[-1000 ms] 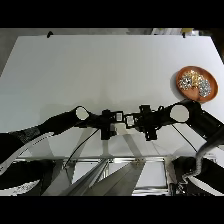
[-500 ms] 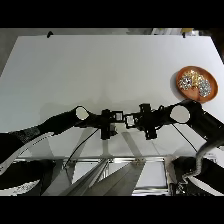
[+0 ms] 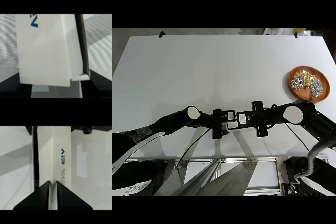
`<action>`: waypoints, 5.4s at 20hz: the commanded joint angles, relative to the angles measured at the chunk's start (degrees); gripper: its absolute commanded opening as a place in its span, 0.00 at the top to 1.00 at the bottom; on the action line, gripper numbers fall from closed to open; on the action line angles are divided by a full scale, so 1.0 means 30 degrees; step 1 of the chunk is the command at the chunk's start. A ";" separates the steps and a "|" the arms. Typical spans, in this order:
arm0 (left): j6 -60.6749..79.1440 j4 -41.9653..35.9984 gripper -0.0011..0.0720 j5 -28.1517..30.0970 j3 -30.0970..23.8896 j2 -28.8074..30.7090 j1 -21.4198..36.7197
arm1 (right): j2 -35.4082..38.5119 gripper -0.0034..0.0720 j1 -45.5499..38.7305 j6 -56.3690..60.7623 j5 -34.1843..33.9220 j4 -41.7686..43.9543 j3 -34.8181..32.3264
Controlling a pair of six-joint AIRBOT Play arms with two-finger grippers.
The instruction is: Fold the box and place the chain.
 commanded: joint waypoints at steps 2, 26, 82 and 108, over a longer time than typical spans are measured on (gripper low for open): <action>0.0044 0.0029 0.70 -0.0058 -0.0007 0.0000 -0.0015 | -0.0044 0.85 0.0015 0.0000 0.0248 0.0495 -0.0423; 0.0044 0.0029 0.70 -0.0058 -0.0007 0.0000 -0.0015 | 0.0452 0.90 0.0007 0.0007 0.2594 0.2667 -0.0510; 0.0044 0.0029 0.70 -0.0058 -0.0007 0.0000 -0.0015 | -0.2178 0.94 -0.2688 -0.0554 0.0838 0.7366 -0.2331; 0.0051 0.0029 0.70 -0.0036 -0.0007 0.0000 -0.0015 | 0.5027 0.94 -0.7461 1.9438 0.5100 -0.4255 -0.2339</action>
